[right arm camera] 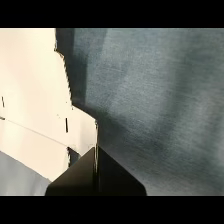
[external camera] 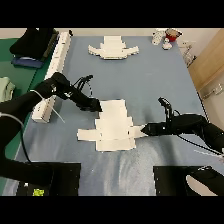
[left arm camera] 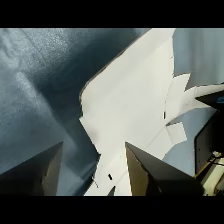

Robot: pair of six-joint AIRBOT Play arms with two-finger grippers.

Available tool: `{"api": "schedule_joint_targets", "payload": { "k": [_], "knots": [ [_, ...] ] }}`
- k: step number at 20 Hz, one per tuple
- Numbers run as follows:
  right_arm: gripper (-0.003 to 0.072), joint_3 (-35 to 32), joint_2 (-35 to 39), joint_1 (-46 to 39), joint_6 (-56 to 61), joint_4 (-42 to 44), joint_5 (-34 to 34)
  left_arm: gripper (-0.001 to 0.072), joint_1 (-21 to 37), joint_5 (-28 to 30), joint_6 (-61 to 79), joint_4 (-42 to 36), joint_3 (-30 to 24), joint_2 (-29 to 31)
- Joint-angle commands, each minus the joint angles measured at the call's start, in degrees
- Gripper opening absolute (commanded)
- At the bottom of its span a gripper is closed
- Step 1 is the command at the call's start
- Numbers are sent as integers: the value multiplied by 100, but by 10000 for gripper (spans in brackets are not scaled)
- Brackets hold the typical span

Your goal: Fold the box.

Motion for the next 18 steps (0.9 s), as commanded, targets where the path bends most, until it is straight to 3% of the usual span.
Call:
{"api": "schedule_joint_targets", "payload": {
  "k": [1,5,10,11,12,13,18],
  "knots": [
    [3,-2,7,15,-35,-13,17,588,-2,-350,446,-459,444,-798],
    [3,-2,4,15,-35,-17,17,588,-7,-1095,992,-931,879,-1272],
    [3,-2,4,13,-35,-52,20,585,-87,-1606,1591,-927,931,-1320],
    [2,-2,4,13,-35,-59,15,490,-142,-1611,1659,-927,931,-1322],
    [3,-2,4,13,-35,-59,15,264,-195,-1615,1838,-931,935,-1320],
    [2,-2,4,13,-35,-59,11,217,-247,-1604,1967,-931,949,-1322],
    [3,-2,4,13,-35,-83,-72,216,-317,-1641,2079,-909,968,-1322]
  ]
}}
